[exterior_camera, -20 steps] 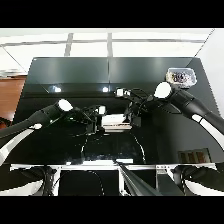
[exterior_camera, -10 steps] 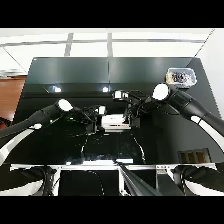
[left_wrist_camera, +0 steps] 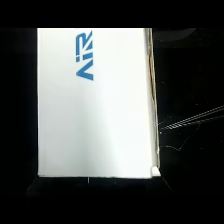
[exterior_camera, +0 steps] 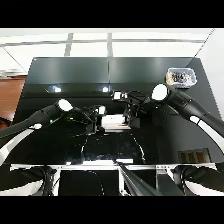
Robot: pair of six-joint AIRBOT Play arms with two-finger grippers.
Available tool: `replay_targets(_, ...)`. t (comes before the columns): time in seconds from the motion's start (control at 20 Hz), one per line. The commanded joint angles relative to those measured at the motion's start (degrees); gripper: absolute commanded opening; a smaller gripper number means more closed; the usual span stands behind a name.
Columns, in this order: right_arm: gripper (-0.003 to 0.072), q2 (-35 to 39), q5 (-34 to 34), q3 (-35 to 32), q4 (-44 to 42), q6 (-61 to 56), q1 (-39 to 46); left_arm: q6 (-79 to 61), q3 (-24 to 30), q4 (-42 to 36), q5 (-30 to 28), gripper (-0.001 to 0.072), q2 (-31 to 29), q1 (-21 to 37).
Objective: Fold the box and place the chain.
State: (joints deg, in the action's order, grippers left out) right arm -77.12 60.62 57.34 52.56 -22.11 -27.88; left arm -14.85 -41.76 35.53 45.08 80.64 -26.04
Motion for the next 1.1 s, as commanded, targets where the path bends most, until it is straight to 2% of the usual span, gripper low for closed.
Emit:
replay_targets(0.0, 0.0397, 0.07, 1.25, 0.02, -0.04, -1.07, -0.02, 0.02, 0.0, -0.02, -0.04, 0.0486, 0.04, -0.02)
replay_targets(0.6, 0.0377, 0.9, 0.35, 0.57, -0.02, -1.51, -0.04, 0.02, 0.0, -0.02, -0.04, 0.0486, 0.04, -0.02)
replay_targets(1.05, 0.0376, 0.76, -3.02, -0.52, -1.6, -1.51, -0.15, 0.02, 0.0, -0.02, -0.04, 0.0486, 0.04, -0.02)
